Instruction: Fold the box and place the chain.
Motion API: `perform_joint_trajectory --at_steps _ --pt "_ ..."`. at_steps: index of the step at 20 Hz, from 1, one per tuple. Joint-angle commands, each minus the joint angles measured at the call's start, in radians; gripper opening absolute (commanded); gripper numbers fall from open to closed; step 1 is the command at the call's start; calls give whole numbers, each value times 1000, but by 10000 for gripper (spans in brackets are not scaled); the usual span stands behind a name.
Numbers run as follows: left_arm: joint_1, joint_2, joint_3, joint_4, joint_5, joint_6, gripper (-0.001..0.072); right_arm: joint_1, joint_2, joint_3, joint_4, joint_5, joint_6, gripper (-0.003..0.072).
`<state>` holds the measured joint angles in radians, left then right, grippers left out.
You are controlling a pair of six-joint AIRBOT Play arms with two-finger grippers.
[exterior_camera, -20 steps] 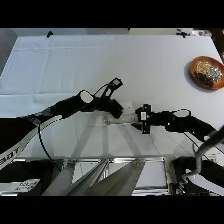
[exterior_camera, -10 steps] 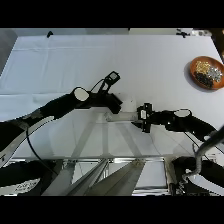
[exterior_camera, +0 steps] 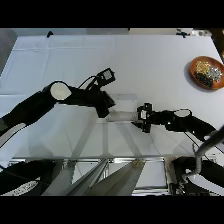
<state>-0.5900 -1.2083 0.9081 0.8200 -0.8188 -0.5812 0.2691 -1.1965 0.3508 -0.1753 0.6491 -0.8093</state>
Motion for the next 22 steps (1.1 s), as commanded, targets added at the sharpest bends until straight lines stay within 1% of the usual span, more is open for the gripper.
perform_joint_trajectory --at_steps 1,2,3,4,5,6,7,8,11,13,14,15,20,21,22 --pt "13 87 1 305 -167 -150 123 1 0 0 0 2 0 338" --pt "13 96 0 331 -201 -163 179 1 0 0 -1 2 0 338" --pt "13 94 0 335 -234 -156 181 1 0 0 0 2 0 338" --pt "8 90 -8 343 -247 -135 285 1 0 0 0 2 0 338" --pt "8 84 -23 343 -240 -106 433 1 0 0 0 2 0 338" --pt "9 77 -43 356 -225 -74 495 1 0 0 0 2 0 338" --pt "9 68 -60 367 -208 -57 541 1 0 0 0 2 0 338" --pt "9 52 -77 367 -188 -37 566 1 0 0 0 2 0 338" --pt "8 -12 -87 359 -136 2 556 1 0 0 -1 2 0 338" --pt "8 -51 -87 309 -96 59 554 1 0 0 0 2 0 338" --pt "8 -66 -87 280 -89 110 534 1 0 0 0 2 0 338" --pt "8 -80 -87 269 -91 154 456 1 0 0 0 2 0 338" --pt "8 -122 -87 264 -82 195 451 1 0 0 0 2 0 338" --pt "8 -123 -87 262 -80 214 418 1 0 0 -1 2 0 338" --pt "8 -123 -87 261 -76 236 410 1 0 0 -1 2 0 338"
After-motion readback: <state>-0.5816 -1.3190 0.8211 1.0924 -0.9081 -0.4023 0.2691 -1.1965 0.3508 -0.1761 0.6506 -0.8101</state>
